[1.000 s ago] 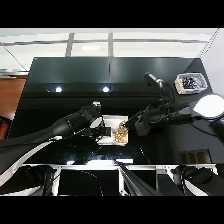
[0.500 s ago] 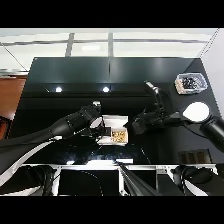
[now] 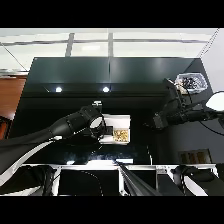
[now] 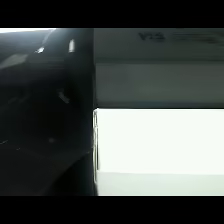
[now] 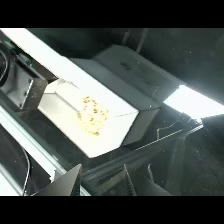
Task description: Fold the box and place the chain.
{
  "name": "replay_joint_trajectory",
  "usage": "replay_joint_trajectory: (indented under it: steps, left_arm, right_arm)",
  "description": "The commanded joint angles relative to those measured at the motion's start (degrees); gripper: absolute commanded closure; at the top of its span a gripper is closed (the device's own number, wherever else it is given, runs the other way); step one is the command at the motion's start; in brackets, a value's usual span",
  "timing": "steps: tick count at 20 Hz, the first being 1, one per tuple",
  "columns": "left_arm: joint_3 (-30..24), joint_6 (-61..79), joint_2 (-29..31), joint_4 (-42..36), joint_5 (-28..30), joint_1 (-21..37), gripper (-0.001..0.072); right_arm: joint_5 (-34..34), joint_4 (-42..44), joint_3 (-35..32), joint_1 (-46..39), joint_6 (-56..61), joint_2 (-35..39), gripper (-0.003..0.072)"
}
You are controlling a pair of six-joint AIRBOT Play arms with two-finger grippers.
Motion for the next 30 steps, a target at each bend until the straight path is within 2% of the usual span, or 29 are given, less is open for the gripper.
replay_joint_trajectory:
  steps: [1,2,3,6,8,11,13,15,16,17,18,19,20,21,22,23,24,25,26,28,29,30]
  left_arm:
    - [0.68,0.35,0.09,-2.1,1.18,0.9,0.0542]
    - [1.2,0.35,0.2,-2.01,0.46,0.92,0.0293]
    - [1.97,0.66,0.44,-1.4,-0.44,0.92,0.0158]
    - [3.61,8.61,3.39,-0.17,-2.54,0.87,0.0157]
    - [3.56,16.26,8.57,-0.11,-4.57,0.9,0.0157]
    - [3.17,21.22,17.18,2.05,-13.46,3.41,0.0157]
    - [0.07,25.27,23.67,3.1,-15.52,7.78,0.0157]
    - [-6.25,28.24,30.56,3.02,-13.09,14.95,0.0157]
    - [-10.64,29.18,33.92,2.08,-10.1,19.87,0.0157]
    - [-15.21,29.22,36.83,-0.85,-5.92,24.9,0.0157]
    - [-20.48,30.51,39.45,-7.5,-0.33,30.8,0.0157]
    - [-25.46,33.05,41.07,-16.74,4.61,36.24,0.0157]
    - [-30.62,40.5,41.94,-30.03,8.5,41.42,0.0157]
    - [-34.95,51.34,41.88,-43.67,9.66,45.38,0.0157]
    - [-38.93,64.61,41.24,-57.79,7.96,48.63,0.0158]
    - [-41.59,77.13,40.3,-67.67,4.04,50.77,0.0158]
    - [-43.17,89.68,39.1,-73.07,-1.68,52.15,0.0159]
    - [-43.25,99.01,38.03,-72.74,-6.56,52.74,0.0158]
    - [-43.23,106.86,37.09,-71.8,-8.96,52.96,0.0158]
    - [-43.21,117.7,36.0,-71.06,-7.37,53.0,0.0157]
    - [-43.04,121.85,35.74,-70.66,-4.87,52.98,0.0129]
    - [-42.99,125.74,35.58,-70.58,-3.17,52.98,0.0003]
  right_arm:
    - [1.27,0.52,0.11,-1.22,-0.85,0.07,0.0359]
    - [1.2,0.48,0.11,-1.22,-0.85,0.07,0.036]
    - [0.94,0.5,0.11,-1.22,-0.85,0.07,0.0359]
    - [0.55,0.5,0.11,-1.25,-0.83,0.07,0.036]
    - [0.57,0.5,0.11,-1.25,-0.81,0.07,0.0359]
    - [0.57,0.5,0.11,-1.25,-0.81,0.07,0.0359]
    - [0.57,0.57,0.11,-1.25,-0.79,0.07,0.0359]
    - [0.92,0.85,0.11,-1.25,-0.72,0.07,0.036]
    - [1.22,0.85,0.11,-1.25,-0.52,0.07,0.0359]
    - [1.49,0.85,0.11,-1.25,-0.28,0.07,0.0359]
    - [1.53,0.85,0.11,-1.22,0.17,0.07,0.0359]
    - [1.53,0.96,0.11,-1.22,0.46,0.07,0.036]
    - [1.57,1.6,0.11,-1.22,0.55,0.07,0.036]
    - [1.57,2.51,0.11,-1.22,0.52,0.07,0.0359]
    - [1.57,3.48,0.11,-1.22,0.52,0.07,0.036]
    - [1.53,3.69,0.11,-1.22,0.52,0.07,0.036]
    - [1.53,3.54,0.11,-1.22,0.52,0.07,0.0359]
    - [1.53,3.54,0.11,-1.25,0.52,0.07,0.036]
    - [1.53,3.48,0.11,-1.22,0.52,0.07,0.0359]
    - [1.53,3.39,0.11,-1.22,0.52,0.07,0.0359]
    - [1.51,3.41,0.11,-1.22,0.52,0.07,0.036]
    - [1.49,3.41,0.11,-1.22,0.52,0.07,0.0359]
